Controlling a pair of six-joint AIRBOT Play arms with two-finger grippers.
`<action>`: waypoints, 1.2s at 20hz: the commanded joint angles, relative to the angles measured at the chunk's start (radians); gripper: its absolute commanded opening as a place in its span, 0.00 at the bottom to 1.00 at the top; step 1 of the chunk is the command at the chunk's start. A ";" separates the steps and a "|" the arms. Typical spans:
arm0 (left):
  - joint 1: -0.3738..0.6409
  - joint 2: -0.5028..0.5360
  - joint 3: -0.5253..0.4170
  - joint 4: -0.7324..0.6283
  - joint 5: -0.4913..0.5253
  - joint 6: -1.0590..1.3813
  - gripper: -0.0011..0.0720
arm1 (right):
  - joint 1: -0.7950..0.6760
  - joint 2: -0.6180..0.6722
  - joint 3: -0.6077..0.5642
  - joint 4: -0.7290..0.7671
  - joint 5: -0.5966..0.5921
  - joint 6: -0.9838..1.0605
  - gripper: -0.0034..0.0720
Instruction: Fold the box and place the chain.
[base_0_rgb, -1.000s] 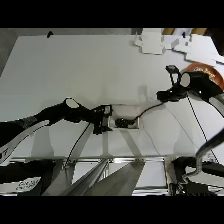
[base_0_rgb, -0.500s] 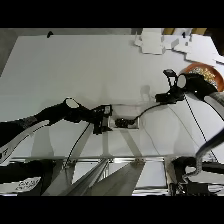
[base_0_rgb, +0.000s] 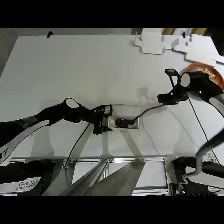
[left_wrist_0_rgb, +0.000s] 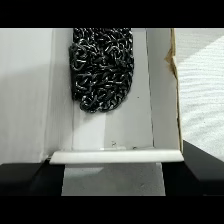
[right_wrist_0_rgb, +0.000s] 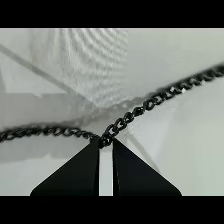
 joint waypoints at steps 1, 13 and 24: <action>0.000 0.000 0.000 0.000 0.000 0.000 0.20 | 0.025 0.102 0.001 0.001 0.071 -0.031 0.07; 0.001 0.000 0.000 0.000 0.000 0.000 0.20 | 0.418 0.552 0.001 0.258 0.186 0.011 0.07; 0.001 0.000 0.000 0.000 0.000 0.000 0.20 | 0.653 0.570 0.001 0.299 -0.078 0.114 0.07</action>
